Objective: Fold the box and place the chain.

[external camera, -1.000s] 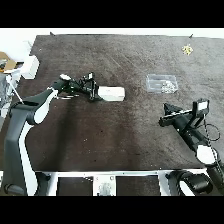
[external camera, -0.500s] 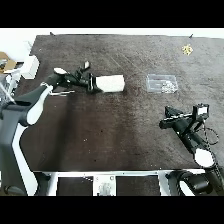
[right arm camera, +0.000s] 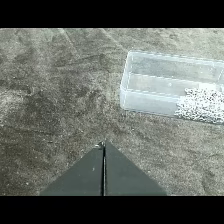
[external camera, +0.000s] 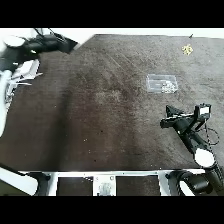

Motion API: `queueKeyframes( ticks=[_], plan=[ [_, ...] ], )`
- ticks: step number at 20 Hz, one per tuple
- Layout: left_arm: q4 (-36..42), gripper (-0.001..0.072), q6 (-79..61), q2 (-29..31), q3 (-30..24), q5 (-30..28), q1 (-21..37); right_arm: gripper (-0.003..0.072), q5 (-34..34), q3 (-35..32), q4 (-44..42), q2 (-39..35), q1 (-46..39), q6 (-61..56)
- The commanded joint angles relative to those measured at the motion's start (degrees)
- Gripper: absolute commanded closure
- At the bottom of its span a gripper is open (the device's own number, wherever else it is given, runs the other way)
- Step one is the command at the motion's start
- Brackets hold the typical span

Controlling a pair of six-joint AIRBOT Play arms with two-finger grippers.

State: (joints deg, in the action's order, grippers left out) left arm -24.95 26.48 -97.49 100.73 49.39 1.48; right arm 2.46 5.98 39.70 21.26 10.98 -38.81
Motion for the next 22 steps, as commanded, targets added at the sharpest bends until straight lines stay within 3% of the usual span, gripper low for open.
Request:
queueKeyframes(
  ticks=[1,3,5,11,16,22],
  plan=[
    [-21.03,0.0705,16.9,8.41,-0.09,-5.01,4.24,0.068,0.15,-0.02,1.27,-0.04,0.02,0.02],
    [-27.65,0.0705,24.35,12.94,-1.05,-4.46,6.82,0.068,0.13,-0.02,1.27,-0.04,0.02,0.02],
    [-27.67,0.0705,24.48,18.16,-5.68,-6.23,9.44,0.068,0.11,-0.02,1.25,-0.04,0.02,0.02],
    [-27.47,0.0705,22.51,29.16,-26.91,-8.15,19.12,0.068,0.13,-0.39,1.25,-0.04,0.02,0.02],
    [-24.92,0.0705,16.35,30.75,-42.12,-8.96,29.0,0.068,0.15,-3.85,1.22,-0.04,0.02,0.0],
    [-22.29,0.0705,6.19,30.67,-50.25,-9.05,37.07,0.068,0.63,-5.75,1.22,-0.04,0.02,0.0]
  ],
)
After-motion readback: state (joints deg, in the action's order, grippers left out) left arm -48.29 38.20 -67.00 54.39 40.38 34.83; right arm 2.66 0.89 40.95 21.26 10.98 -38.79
